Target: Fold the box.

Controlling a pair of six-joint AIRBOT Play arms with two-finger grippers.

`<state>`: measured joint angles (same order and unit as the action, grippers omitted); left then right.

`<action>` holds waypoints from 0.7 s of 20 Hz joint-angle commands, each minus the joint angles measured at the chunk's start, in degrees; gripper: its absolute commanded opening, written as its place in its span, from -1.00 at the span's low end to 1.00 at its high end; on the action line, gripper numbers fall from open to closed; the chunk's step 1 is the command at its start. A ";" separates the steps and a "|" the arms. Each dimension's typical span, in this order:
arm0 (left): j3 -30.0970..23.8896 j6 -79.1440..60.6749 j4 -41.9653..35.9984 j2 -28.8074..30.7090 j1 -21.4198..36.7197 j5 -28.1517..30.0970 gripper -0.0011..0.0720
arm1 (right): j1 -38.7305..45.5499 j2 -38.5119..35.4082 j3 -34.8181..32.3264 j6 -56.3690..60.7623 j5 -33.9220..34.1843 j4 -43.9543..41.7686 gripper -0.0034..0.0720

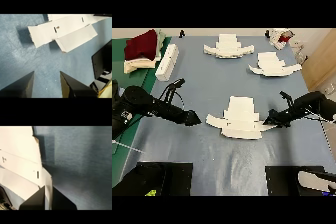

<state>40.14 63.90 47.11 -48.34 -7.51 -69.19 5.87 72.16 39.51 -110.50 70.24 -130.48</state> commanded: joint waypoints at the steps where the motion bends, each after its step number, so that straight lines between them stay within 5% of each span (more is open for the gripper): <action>1: -0.02 0.00 0.00 0.07 0.07 0.42 0.31 | -2.38 1.79 0.63 -5.25 0.79 -2.64 -0.87; 7: 2.97 0.15 -0.26 -5.07 3.87 0.55 0.31 | -8.07 -3.91 -4.44 -11.96 0.37 -5.97 -0.91; 10: 4.07 -2.91 -7.04 -12.33 8.63 -2.27 0.72 | -11.78 -12.96 -13.07 -12.37 -6.49 -7.19 -0.91; 14: 4.15 -12.02 -15.23 -22.40 8.59 -2.75 0.71 | -17.11 -20.57 -16.50 -9.16 -11.37 -7.10 -0.91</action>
